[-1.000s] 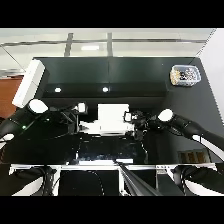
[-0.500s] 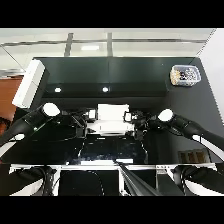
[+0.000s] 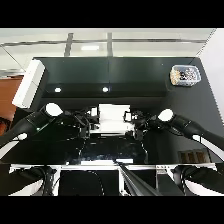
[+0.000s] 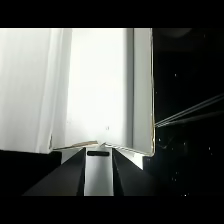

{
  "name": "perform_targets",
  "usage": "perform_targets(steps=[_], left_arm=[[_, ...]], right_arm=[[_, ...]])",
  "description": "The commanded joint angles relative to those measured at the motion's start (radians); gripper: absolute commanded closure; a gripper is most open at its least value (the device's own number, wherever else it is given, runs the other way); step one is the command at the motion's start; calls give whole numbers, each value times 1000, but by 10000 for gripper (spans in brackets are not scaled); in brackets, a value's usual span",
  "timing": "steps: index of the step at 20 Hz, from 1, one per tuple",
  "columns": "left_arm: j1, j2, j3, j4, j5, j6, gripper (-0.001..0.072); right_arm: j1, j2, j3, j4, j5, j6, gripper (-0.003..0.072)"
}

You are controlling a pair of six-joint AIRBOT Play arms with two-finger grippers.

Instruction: Fold the box and place the chain.

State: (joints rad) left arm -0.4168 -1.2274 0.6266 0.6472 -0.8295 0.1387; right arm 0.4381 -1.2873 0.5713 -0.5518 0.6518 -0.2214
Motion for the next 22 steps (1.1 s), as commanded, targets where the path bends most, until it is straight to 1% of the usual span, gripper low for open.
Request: perform_targets(steps=[1, 4, 8, 11, 12, 13, 14, 15, 16, 18, 19, 20, 21, 22], left_arm=[[-25, -21, 0, -88, 18, 16, 513], [-46, -37, 0, -106, 36, 15, 513], [-47, -78, 0, -87, 37, 15, 513], [-47, -79, 0, -90, 37, 15, 514], [-47, -79, 0, -90, 36, 15, 576], [-47, -79, 0, -90, 36, 15, 587], [-47, -79, 0, -90, 37, 15, 546], [-47, -79, 0, -91, 41, 15, 376], [-47, -79, 0, -90, 41, 14, 286], [-47, -78, 0, -84, 37, 15, 444], [-47, -78, 0, -89, 35, 14, 353], [-47, -78, 0, -87, 35, 14, 308], [-45, -77, 0, -87, 29, 9, 315], [-44, -72, 3, -77, 19, 7, 495]], right_arm=[[0, 0, 0, 0, -1, 0, 494], [0, 0, 0, 0, -1, 0, 494], [0, 0, 0, 0, -1, 0, 493], [0, 0, 0, 0, -1, 0, 493], [0, 0, 0, 0, -1, 0, 492], [0, 0, 0, 0, -1, 0, 493], [0, 0, 0, 0, -1, 0, 493], [0, 0, 0, 0, -1, 0, 493], [0, 0, 0, 0, -1, 0, 493], [0, 0, 0, 0, -1, 0, 493], [0, 0, 0, 0, -1, 0, 492], [0, 0, 0, 0, -1, 0, 492], [0, 0, 0, 0, -1, 0, 493], [0, 0, 0, 0, -1, 0, 493]])
